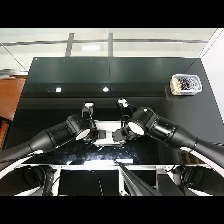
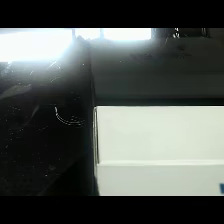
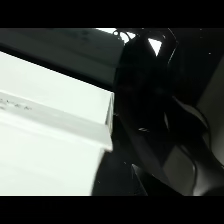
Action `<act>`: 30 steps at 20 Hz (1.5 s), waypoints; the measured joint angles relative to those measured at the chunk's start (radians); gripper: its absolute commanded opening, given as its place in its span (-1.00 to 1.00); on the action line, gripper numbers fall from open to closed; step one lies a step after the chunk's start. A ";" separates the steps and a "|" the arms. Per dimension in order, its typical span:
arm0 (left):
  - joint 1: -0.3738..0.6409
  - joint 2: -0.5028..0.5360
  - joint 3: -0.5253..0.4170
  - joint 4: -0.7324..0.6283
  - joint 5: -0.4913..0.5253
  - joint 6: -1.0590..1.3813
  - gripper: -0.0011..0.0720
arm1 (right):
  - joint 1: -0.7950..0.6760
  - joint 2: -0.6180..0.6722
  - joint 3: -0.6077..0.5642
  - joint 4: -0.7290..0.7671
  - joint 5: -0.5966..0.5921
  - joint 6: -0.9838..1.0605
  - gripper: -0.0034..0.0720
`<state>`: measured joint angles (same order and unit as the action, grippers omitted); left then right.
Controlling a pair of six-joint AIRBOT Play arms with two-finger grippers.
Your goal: Fold the box and place the chain.
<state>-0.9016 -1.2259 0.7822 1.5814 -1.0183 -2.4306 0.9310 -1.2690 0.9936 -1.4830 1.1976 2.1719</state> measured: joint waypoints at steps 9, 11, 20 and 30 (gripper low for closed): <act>0.000 0.000 0.000 0.000 -0.006 -0.001 -0.90 | 0.022 -0.104 -0.006 0.029 -0.138 0.117 0.04; 0.000 0.000 0.000 0.004 -0.004 -0.003 -0.89 | 0.032 -0.123 0.001 0.011 -0.156 0.158 0.03; 0.000 0.000 0.000 0.000 0.002 -0.002 -0.89 | 0.043 -0.150 0.014 -0.038 -0.165 0.261 0.02; 0.000 0.000 0.000 -0.003 0.004 0.000 -0.89 | 0.043 -0.151 0.015 -0.081 -0.126 0.302 -0.23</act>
